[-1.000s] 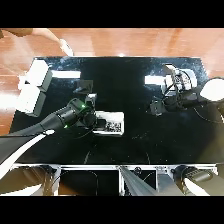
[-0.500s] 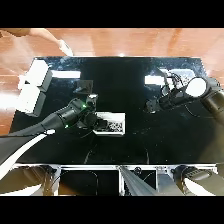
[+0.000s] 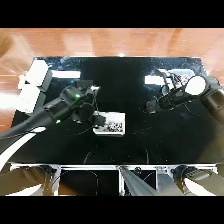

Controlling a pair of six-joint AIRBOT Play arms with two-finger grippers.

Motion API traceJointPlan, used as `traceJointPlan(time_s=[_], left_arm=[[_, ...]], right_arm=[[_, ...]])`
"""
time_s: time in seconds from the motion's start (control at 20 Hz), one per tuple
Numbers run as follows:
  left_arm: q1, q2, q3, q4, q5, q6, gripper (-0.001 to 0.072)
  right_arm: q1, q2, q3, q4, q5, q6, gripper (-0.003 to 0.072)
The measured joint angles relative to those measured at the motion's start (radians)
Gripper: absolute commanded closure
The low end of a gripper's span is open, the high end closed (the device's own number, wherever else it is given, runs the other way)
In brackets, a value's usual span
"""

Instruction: Fold the box and place the chain.

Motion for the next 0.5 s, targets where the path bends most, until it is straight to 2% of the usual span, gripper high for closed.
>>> traceJointPlan(time_s=[0.15, 0.25, 0.5], left_arm=[[0.047, 0.124, -0.058, 0.057, 0.071, 0.064, 0.0199], [0.120, 0.233, -0.148, 0.069, 0.076, 0.097, 0.0199], [0.356, 0.507, -0.401, -0.094, 0.011, 0.240, 0.0198]], right_arm=[[0.005, -0.047, 0.077, 0.005, -0.004, -0.002, -0.0031], [0.024, -0.109, 0.157, 0.008, -0.004, -0.019, -0.0032], [0.142, -0.300, 0.373, 0.068, 0.023, -0.152, -0.0032]])
